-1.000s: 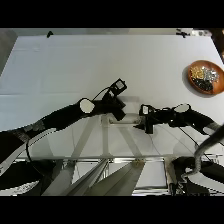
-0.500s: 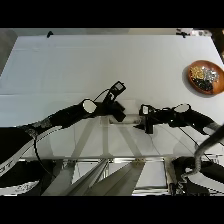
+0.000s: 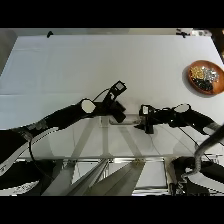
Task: Fold the box and place the chain.
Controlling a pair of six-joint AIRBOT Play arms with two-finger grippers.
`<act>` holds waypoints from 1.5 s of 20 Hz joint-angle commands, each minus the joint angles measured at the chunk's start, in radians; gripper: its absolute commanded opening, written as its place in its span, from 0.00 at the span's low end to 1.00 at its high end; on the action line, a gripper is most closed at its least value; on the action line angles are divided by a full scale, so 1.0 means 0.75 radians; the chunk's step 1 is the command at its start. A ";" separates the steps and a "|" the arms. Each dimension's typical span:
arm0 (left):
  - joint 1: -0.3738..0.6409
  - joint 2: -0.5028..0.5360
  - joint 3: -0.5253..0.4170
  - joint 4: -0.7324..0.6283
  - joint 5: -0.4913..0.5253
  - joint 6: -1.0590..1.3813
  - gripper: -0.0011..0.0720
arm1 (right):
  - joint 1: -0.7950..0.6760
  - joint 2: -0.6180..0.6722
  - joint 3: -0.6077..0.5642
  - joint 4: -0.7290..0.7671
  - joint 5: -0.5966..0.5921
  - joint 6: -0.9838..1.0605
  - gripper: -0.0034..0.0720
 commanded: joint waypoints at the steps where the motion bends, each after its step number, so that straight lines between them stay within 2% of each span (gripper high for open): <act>1: 0.004 0.075 0.002 -0.006 0.083 0.023 0.15 | 0.001 0.000 0.000 0.001 -0.001 0.000 0.65; 2: 0.008 0.098 0.002 -0.006 0.080 0.034 0.25 | 0.001 0.000 0.000 0.001 -0.001 0.000 0.65; 5: 0.012 0.173 0.002 0.030 0.064 0.034 0.26 | 0.001 0.000 0.000 0.001 -0.001 0.000 0.65; 7: 0.012 0.249 0.002 0.155 -0.013 0.033 0.26 | 0.001 0.000 0.000 0.001 -0.001 0.001 0.65; 9: 0.012 0.344 0.002 0.330 -0.154 0.029 0.26 | 0.001 0.000 0.000 0.001 -0.001 0.001 0.65; 12: 0.012 0.489 0.002 0.672 -0.508 -0.042 0.27 | 0.001 0.000 0.000 0.001 -0.001 0.000 0.65; 13: 0.012 0.523 0.002 0.781 -0.612 -0.121 0.37 | 0.001 0.000 0.000 0.001 -0.001 0.000 0.65; 15: 0.012 0.562 0.002 1.012 -0.818 -0.298 0.72 | 0.001 0.000 0.000 0.001 -0.001 0.000 0.65; 16: 0.012 0.561 0.001 1.115 -0.909 -0.373 0.82 | 0.001 0.000 0.000 0.001 -0.001 0.001 0.65; 18: 0.011 0.547 0.001 1.183 -0.991 -0.415 0.82 | 0.001 0.000 0.000 0.001 -0.001 0.001 0.65; 19: 0.010 0.539 0.001 1.179 -0.971 -0.415 0.83 | 0.001 0.000 0.000 0.001 -0.001 0.000 0.65; 21: 0.006 0.516 0.001 1.184 -0.889 -0.414 0.92 | 0.001 0.000 0.000 0.001 -0.001 0.000 0.65; 23: 0.009 0.480 -0.001 1.200 -0.832 -0.371 0.97 | 0.001 0.000 0.000 0.001 -0.001 0.001 0.65; 30: 0.007 0.345 -0.001 1.061 -0.555 -0.199 0.97 | 0.001 0.000 0.000 0.001 -0.001 0.000 0.65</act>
